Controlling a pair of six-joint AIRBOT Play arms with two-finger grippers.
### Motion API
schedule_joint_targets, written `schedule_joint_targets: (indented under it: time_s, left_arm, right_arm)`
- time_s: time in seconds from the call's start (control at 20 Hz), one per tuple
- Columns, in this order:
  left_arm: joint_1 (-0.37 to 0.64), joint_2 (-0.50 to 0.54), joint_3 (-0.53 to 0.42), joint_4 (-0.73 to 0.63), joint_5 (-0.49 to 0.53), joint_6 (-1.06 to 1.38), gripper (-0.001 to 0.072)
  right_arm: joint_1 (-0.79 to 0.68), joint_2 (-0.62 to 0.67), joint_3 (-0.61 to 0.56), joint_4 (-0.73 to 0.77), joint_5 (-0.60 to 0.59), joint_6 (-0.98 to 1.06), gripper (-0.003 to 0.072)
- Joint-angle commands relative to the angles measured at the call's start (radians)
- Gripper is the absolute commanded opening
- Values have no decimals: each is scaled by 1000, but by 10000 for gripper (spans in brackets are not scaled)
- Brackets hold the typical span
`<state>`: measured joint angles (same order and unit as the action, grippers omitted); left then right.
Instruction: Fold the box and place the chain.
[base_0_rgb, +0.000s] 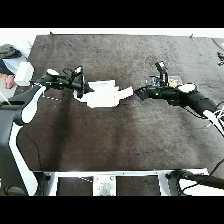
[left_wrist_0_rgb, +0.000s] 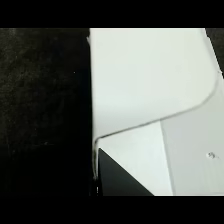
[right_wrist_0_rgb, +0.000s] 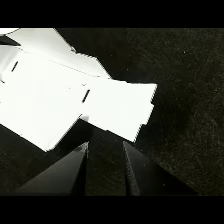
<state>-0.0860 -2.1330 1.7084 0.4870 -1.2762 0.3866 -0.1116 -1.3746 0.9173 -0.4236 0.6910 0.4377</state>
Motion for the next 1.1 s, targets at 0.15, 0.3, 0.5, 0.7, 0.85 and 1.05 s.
schedule_joint_targets:
  time_s: [0.15,0.3,0.5,0.7,0.85,1.05]
  left_arm:
    - [-1,0,18,-6,-29,3,10]
    - [-3,0,51,2,-32,-32,9]
    - [-3,-3,50,24,-24,-39,10]
    - [-3,-3,50,24,-24,-39,11]
    - [-3,-3,50,24,-24,-39,12]
    - [-3,-3,50,21,-24,-39,12]
  right_arm:
    - [7,1,0,-1,1,-1,281]
    - [45,1,0,-3,0,-61,281]
    - [119,1,0,-9,-10,-165,284]
    - [179,-9,0,-59,-10,-253,493]
    - [222,-51,0,-68,-9,-335,494]
    - [281,-98,2,-68,-21,-459,495]
